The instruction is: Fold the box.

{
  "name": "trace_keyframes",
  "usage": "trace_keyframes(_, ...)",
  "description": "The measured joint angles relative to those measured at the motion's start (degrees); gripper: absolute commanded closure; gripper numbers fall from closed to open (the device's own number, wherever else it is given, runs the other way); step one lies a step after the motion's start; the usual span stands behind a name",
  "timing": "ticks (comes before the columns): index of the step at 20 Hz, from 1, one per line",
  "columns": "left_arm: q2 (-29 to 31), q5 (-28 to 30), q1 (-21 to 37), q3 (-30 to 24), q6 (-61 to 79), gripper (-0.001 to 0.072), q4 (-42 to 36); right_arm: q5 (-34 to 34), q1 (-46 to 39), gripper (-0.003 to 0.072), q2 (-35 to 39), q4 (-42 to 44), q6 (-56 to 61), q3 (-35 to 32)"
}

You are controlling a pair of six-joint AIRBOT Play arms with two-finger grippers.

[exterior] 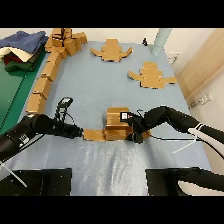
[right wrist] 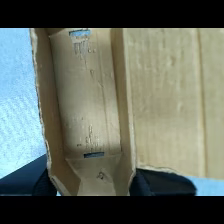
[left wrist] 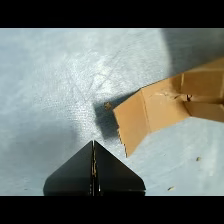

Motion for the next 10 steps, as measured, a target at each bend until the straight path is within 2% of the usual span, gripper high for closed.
trace_keyframes(5, -4.8, 5.9, 0.0, -3.5, 5.6, 0.0699, -16.5, 0.0, 0.0, 0.0124, 0.0, 0.0, 0.0, 0.0)
trace_keyframes(10, -7.3, 11.7, -3.4, -4.2, 9.9, 0.0699, -27.1, 0.0, 0.0, 0.0124, 0.0, 0.0, 0.0, 0.0)
